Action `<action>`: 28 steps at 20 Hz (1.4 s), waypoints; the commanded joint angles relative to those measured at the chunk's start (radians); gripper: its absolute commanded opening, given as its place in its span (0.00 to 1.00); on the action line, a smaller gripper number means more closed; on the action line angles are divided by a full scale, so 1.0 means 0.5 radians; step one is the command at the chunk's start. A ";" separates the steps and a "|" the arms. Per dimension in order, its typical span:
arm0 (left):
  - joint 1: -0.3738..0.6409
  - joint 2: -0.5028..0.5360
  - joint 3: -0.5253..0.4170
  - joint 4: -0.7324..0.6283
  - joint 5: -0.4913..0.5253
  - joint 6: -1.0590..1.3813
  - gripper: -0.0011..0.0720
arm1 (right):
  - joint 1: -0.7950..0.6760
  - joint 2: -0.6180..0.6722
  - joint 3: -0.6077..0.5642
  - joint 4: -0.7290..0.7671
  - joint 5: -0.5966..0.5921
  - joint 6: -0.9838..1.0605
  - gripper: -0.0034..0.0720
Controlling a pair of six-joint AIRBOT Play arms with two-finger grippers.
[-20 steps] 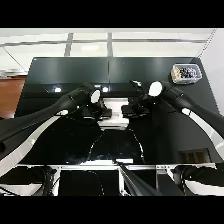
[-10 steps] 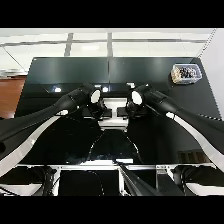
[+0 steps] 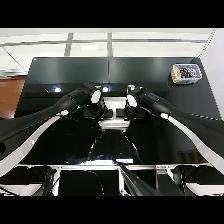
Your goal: Fold the box and place the chain.
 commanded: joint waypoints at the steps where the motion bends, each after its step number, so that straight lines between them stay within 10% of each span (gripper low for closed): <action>1: 0.002 -0.001 0.002 0.003 -0.002 -0.001 0.06 | 0.001 -0.005 0.003 0.038 0.011 0.027 0.13; 3: 0.002 -0.001 0.002 0.002 -0.002 -0.001 0.06 | 0.002 -0.005 0.003 0.053 -0.001 0.027 0.24; 5: 0.002 -0.001 0.002 0.002 -0.002 -0.001 0.06 | 0.002 -0.005 0.003 0.054 -0.001 0.025 0.07; 8: 0.002 -0.001 0.002 0.003 -0.002 -0.001 0.06 | 0.002 -0.003 0.003 0.057 0.005 0.023 0.07; 10: 0.002 -0.001 0.002 0.003 -0.002 -0.001 0.06 | -0.002 0.024 0.022 0.059 0.048 0.022 0.55; 14: 0.002 -0.001 0.002 0.003 -0.002 -0.001 0.06 | -0.019 0.280 0.101 -0.018 0.207 -0.278 0.61; 21: 0.002 -0.001 0.002 0.003 0.005 -0.001 0.06 | -0.568 0.667 0.054 -1.337 0.035 -0.490 0.61; 22: 0.002 -0.001 0.002 0.004 0.004 -0.001 0.06 | -0.727 0.655 0.010 -1.312 -0.165 -0.460 0.62; 24: 0.002 -0.001 0.002 0.003 0.004 -0.001 0.06 | -1.009 0.575 -0.057 -1.155 -0.463 -0.357 0.99; 28: 0.002 -0.001 0.002 0.003 0.002 -0.001 0.06 | -1.402 0.204 0.206 -0.507 -0.529 -0.273 0.99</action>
